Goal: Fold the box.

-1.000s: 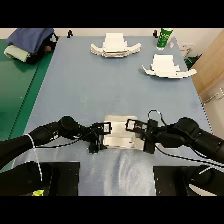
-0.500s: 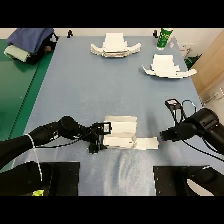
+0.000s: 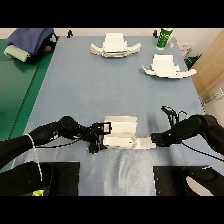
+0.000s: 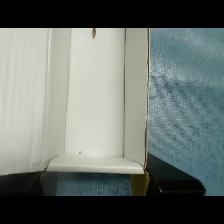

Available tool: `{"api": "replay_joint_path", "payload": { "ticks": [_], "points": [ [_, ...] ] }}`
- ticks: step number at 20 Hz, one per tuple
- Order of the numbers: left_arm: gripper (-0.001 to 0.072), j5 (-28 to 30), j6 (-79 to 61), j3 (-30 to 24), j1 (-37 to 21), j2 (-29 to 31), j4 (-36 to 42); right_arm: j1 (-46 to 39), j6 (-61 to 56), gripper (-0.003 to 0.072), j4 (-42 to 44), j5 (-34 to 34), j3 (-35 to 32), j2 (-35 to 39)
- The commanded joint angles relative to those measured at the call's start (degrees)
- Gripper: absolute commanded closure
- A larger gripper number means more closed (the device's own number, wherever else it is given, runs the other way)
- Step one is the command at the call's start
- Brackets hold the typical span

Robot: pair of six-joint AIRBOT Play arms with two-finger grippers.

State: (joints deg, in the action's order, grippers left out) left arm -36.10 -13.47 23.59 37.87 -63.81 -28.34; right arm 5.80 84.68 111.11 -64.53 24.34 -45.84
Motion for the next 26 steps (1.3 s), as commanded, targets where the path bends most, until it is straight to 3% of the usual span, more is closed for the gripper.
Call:
{"api": "replay_joint_path", "payload": {
  "ticks": [1,18,19,20,21,24,26],
  "points": [
    [0.019,0.0,0.0,0.0,0.0,0.0,0.0,-0.3,2.6,0.0686,6.5,-0.3,0.2,1.1],
    [0.019,0.0,0.0,0.0,0.0,0.0,0.0,0.3,9.4,0.0683,14.3,1.8,2.6,-2.9],
    [0.019,0.0,0.0,0.0,0.0,0.0,0.0,1.0,9.4,0.0563,14.4,1.3,3.3,-2.9],
    [0.019,0.0,0.0,0.0,0.0,0.0,0.0,1.9,9.4,0.0345,14.5,1.2,4.1,-2.9],
    [0.019,0.0,0.0,0.0,0.0,0.0,0.0,2.9,9.4,0.0286,14.8,1.2,4.7,-2.9],
    [0.019,0.0,0.0,0.0,0.0,0.0,0.0,5.7,9.4,0.0285,14.7,1.7,5.5,-3.2],
    [0.019,0.0,0.0,0.0,0.0,0.0,0.0,7.6,9.4,0.0215,14.7,3.0,5.4,-3.9]
  ]
}}
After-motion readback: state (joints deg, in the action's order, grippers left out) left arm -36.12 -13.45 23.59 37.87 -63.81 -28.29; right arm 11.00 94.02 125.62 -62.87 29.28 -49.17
